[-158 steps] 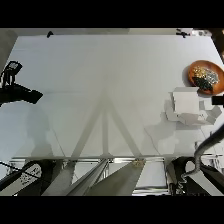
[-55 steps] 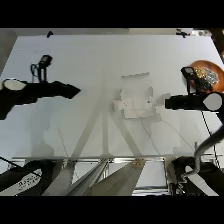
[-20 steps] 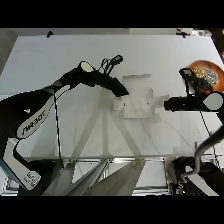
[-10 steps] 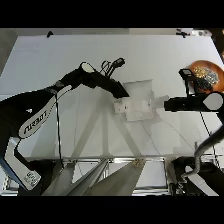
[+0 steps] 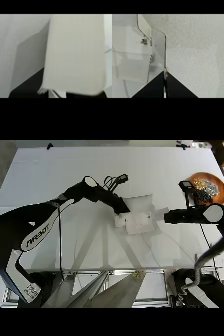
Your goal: Fold the box and place the chain.
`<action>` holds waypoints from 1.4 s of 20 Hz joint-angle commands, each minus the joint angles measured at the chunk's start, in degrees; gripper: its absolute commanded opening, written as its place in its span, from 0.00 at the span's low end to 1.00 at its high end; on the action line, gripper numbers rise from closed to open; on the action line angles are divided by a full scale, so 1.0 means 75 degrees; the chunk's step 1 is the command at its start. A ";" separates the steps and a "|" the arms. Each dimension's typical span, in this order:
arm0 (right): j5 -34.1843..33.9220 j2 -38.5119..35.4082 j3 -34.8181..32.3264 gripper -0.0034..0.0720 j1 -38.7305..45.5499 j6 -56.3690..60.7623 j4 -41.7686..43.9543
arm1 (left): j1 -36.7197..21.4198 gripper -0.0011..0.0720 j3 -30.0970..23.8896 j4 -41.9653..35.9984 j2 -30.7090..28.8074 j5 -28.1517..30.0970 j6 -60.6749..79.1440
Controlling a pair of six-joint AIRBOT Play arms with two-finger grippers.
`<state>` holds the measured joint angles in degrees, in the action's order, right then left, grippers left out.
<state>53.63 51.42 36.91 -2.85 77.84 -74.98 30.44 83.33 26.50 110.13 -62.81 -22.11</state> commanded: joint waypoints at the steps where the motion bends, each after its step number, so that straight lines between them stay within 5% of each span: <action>1: 0.0058 0.0003 -0.0006 0.06 -0.0006 0.0006 0.0003 | 0.0286 0.14 0.0003 0.0017 0.0052 0.0632 0.0210; 2: 0.0114 0.0003 -0.0006 0.06 -0.0006 0.0006 0.0003 | 0.0315 0.03 0.0003 0.0009 0.0052 0.0801 0.0213; 7: 0.0289 0.0000 -0.0006 0.06 -0.0006 0.0006 0.0006 | 0.0213 0.02 0.0003 0.0944 -0.0052 0.0548 0.0265; 9: 0.0391 -0.0070 -0.0003 0.17 -0.0006 0.0006 0.0017 | 0.0169 0.02 0.0003 0.1539 -0.0291 0.0149 0.0262; 11: 0.0632 -0.0347 0.0000 0.32 -0.0006 0.0003 0.0207 | 0.0137 0.02 0.0003 0.2194 -0.0761 -0.0551 0.0265; 15: 0.1259 -0.1259 0.0000 0.32 -0.0006 -0.0055 0.0562 | 0.0160 0.01 0.0000 0.4156 -0.2081 -0.1434 -0.0259; 21: 0.1402 -0.3529 0.0000 0.32 -0.0006 -0.0216 0.0178 | 0.0239 0.01 -0.0254 0.4030 -0.3727 -0.1288 -0.0592; 24: 0.1673 -0.4433 0.0000 0.31 -0.0006 -0.0207 -0.0195 | 0.0251 0.01 -0.1113 0.3558 -0.4141 -0.0982 -0.0551; 28: 0.2063 -0.4870 -0.0003 0.31 -0.0006 -0.0181 -0.0239 | 0.0283 0.01 -0.3139 0.3547 -0.5042 0.0883 -0.0664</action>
<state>67.07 17.93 36.91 -2.87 76.29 -75.83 32.40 68.71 54.00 76.88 -65.41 -26.81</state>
